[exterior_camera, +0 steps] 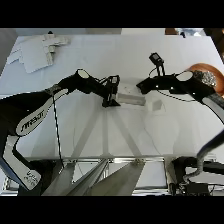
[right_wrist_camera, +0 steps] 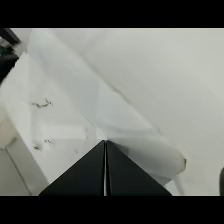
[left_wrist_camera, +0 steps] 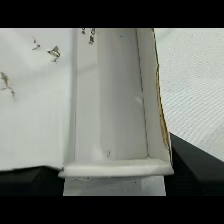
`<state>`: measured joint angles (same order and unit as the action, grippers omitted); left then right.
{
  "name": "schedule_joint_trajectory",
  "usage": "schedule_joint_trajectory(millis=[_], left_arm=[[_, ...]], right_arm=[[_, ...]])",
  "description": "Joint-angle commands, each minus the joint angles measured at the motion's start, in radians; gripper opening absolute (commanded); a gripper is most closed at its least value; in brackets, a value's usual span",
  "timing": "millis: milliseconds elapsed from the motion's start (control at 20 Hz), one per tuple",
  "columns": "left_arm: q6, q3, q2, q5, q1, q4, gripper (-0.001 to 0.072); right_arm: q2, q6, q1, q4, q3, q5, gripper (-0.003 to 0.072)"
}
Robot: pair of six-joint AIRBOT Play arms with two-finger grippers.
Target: Fold the box and place the chain.
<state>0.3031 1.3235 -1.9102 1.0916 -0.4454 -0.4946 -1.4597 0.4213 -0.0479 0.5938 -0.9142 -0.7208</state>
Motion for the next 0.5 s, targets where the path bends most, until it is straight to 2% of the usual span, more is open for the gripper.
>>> schedule_joint_trajectory(millis=[0, 200, 450], left_arm=[[0.002, 0.0, 0.0, -0.002, 0.001, 0.0, 0.0395], [0.002, 0.0, 0.0, -0.002, 0.001, 0.0, 0.0395], [0.002, 0.0, 0.0, -0.002, 0.001, 0.001, 0.0395]], right_arm=[[-0.032, 0.027, 0.004, 0.027, 0.0, -0.036, 0.0012], [0.006, 0.023, 0.004, -0.035, -0.001, -0.035, 0.0012], [0.137, 0.023, 0.004, -0.026, -0.001, -0.035, 0.0012]])
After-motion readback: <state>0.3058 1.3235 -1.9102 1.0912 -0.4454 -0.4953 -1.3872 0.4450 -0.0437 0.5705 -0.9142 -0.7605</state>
